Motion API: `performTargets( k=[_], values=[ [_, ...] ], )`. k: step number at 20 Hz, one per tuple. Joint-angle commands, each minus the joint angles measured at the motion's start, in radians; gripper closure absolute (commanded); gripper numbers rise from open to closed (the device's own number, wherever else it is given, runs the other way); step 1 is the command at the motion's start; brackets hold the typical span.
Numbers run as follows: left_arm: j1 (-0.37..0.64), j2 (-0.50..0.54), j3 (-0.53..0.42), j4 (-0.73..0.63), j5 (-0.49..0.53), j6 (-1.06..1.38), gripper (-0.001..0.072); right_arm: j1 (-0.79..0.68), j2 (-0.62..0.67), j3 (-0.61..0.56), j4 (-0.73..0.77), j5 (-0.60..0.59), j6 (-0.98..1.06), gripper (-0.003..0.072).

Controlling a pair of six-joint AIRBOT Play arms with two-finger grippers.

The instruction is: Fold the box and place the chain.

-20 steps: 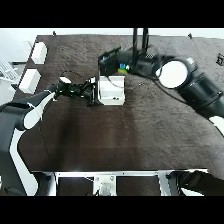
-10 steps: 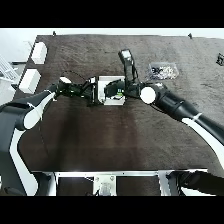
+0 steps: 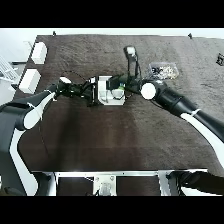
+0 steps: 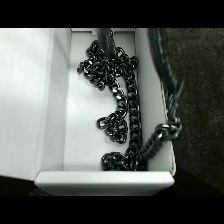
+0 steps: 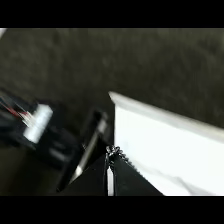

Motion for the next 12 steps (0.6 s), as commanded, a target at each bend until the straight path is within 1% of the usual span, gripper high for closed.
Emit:
performTargets(
  k=[1,4,6,9,12],
  values=[
    [0.001,0.000,0.000,0.000,0.000,0.000,0.0252,-0.003,0.075,0.056,-0.034,-0.007,-0.008,0.0677],
    [0.001,0.000,0.000,0.000,0.000,0.000,0.0252,-0.022,0.072,0.046,-0.052,0.001,-0.008,0.0677],
    [0.001,0.000,0.000,0.000,0.000,0.000,0.0252,-0.030,0.043,0.010,-0.052,0.001,-0.008,0.0676],
    [0.001,0.000,0.000,0.000,0.000,0.000,0.0251,-0.034,-0.024,-0.056,-0.048,0.000,0.000,0.0677],
    [0.001,0.000,0.000,0.000,0.000,0.000,0.0252,-0.033,-0.108,-0.094,-0.021,0.001,0.003,0.0676]
  ],
)
